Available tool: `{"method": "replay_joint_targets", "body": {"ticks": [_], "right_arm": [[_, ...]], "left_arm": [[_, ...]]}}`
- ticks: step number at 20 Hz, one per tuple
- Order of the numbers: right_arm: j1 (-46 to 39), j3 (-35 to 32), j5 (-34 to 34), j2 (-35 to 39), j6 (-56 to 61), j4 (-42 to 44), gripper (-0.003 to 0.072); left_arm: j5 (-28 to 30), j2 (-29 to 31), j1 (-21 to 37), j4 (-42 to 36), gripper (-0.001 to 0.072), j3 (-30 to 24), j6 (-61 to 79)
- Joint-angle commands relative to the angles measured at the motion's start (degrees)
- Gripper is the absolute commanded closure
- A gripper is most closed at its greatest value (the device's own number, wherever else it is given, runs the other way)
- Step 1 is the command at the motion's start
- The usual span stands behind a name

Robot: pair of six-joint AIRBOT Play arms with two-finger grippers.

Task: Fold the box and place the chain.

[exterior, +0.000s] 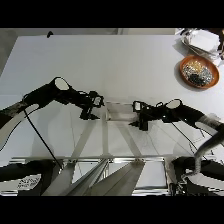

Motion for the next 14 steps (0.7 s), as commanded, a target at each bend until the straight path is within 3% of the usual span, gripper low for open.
{"method": "replay_joint_targets", "body": {"ticks": [1, 10, 14], "right_arm": [[-0.04, 0.02, 0.00, 0.04, 0.00, 0.00, 0.0283], [-0.02, 0.02, 0.00, 0.04, 0.00, 0.00, 0.0283], [-0.02, 0.02, 0.02, 0.04, -0.02, 0.00, 0.0283]], "left_arm": [[1.14, -2.54, -1.70, -2.82, 0.0001, -0.07, 2.21], [2.14, -3.21, -2.99, -3.41, 0.0001, -3.74, -3.78], [4.52, -3.21, -3.04, -11.26, 0.0001, -4.63, -3.74]]}}
